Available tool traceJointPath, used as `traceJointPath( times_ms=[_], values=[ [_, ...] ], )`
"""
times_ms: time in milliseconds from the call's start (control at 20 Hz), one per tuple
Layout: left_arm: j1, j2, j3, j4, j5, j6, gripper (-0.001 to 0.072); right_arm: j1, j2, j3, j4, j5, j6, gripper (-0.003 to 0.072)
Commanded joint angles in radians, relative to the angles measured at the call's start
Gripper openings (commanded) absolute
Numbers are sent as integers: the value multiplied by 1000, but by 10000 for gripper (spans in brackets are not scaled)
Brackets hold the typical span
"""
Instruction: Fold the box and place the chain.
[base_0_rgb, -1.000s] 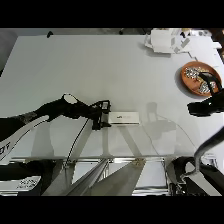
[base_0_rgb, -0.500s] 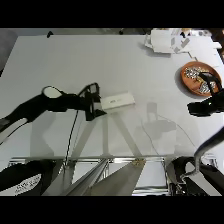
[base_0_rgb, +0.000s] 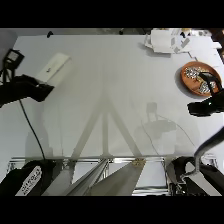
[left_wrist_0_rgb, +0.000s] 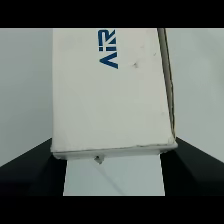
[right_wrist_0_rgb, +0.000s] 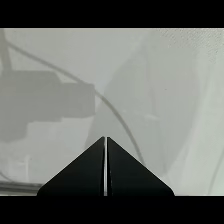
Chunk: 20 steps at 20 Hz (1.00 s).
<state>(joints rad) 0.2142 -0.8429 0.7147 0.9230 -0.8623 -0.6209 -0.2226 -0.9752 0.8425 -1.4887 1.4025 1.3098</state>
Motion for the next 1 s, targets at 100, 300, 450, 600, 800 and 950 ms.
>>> traceJointPath(
  times_ms=[100, 300, 450, 600, 800, 950],
  values=[
    [220, -21, -48, 193, 49, -258, 1, -1, 0, 0, 0, 0, 0, 19],
    [225, -116, -56, 362, 47, -410, 1, -1, 0, 0, 0, 0, 0, 19],
    [224, -174, -56, 372, 30, -463, 7, -1, 0, 0, 0, 0, 0, 19],
    [223, -207, -57, 372, -8, -464, 17, -1, 1, 0, 0, 0, 0, 19],
    [223, -209, -61, 372, -44, -464, 473, -1, 0, 0, 0, 0, 0, 19],
    [223, -208, -61, 373, -70, -464, 575, -1, 0, 0, 0, 0, 0, 19]
  ],
)
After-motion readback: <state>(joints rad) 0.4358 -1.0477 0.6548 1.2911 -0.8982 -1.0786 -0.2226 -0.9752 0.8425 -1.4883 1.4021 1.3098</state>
